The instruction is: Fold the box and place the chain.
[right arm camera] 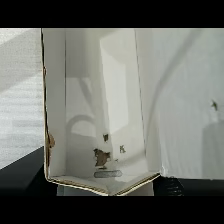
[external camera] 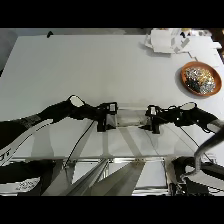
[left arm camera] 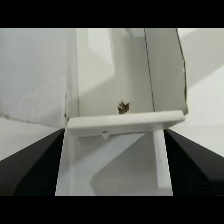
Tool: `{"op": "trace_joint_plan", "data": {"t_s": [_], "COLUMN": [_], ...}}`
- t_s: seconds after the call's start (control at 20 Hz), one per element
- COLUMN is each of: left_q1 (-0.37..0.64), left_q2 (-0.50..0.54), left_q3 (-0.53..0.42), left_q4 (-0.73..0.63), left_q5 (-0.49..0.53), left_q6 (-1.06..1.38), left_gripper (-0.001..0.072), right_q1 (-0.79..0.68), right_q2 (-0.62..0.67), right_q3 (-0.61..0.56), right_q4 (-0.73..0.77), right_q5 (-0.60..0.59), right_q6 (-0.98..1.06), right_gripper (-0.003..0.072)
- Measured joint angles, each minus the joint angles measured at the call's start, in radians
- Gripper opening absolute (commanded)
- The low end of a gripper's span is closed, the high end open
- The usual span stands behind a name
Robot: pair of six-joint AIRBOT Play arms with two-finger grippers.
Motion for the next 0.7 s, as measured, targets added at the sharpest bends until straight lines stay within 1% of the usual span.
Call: {"op": "trace_joint_plan", "data": {"t_s": [0.45,0.5,0.6,0.65,0.7], "left_q1": [-0.021,-0.028,-0.038,-0.042,-0.045], "left_q2": [-0.026,-0.03,-0.034,-0.035,-0.035], "left_q3": [0.0,0.0,0.001,0.001,0.001], "left_q4": [-0.057,-0.058,-0.062,-0.063,-0.062], "left_q5": [0.015,0.016,0.026,0.028,0.03], "left_q6": [0.003,0.008,0.014,0.014,0.016], "left_gripper": [0.0688,0.064,0.0299,0.0178,0.0134], "right_q1": [0.0,0.0,0.0,0.0,0.0], "right_q2": [0.0,0.0,0.0,0.0,0.0], "right_q3": [0.0,0.0,0.0,0.0,0.0], "right_q4": [0.0,0.0,0.0,0.0,0.0], "right_q5": [0.0,0.0,0.0,0.001,0.001], "right_q6": [0.0,0.0,-0.002,-0.002,-0.002], "right_gripper": [0.0464,0.0464,0.0464,0.0464,0.0464]}}
